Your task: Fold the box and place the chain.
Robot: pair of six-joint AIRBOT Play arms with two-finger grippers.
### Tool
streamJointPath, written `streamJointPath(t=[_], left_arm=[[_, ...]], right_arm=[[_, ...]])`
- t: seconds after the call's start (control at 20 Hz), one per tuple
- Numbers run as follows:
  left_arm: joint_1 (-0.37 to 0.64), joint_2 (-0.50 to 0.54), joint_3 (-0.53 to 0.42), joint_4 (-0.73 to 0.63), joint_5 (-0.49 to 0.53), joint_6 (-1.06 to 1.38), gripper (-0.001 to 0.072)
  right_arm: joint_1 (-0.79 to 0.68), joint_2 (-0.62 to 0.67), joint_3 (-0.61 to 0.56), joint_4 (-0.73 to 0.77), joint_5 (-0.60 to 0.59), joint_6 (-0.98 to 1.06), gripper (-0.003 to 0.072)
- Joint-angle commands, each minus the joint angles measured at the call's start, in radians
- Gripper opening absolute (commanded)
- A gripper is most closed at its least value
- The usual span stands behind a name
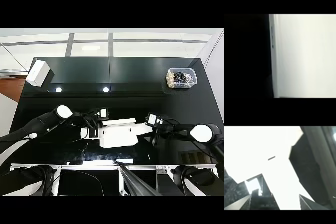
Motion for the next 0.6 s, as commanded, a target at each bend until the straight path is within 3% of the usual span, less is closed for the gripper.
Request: streamJointPath(t=[0.0, 0.25, 0.4, 0.55], left_arm=[[0.008, -0.024, 0.001, -0.014, -0.008, 0.043, 0.0032], [0.007, -0.023, 0.001, -0.015, -0.058, 0.061, 0.0032], [0.007, -0.023, 0.001, -0.015, -0.058, 0.061, 0.0032], [0.007, -0.023, 0.001, -0.015, -0.057, 0.061, 0.0032]], right_arm=[[0.042, -0.063, -0.008, 0.007, -0.010, -0.064, 0.0699], [0.133, -0.179, -0.008, 0.073, -0.035, -0.136, 0.0699], [0.175, -0.205, -0.008, 0.072, -0.105, -0.146, 0.0699], [0.185, -0.219, -0.008, 0.075, -0.094, -0.159, 0.0699]])
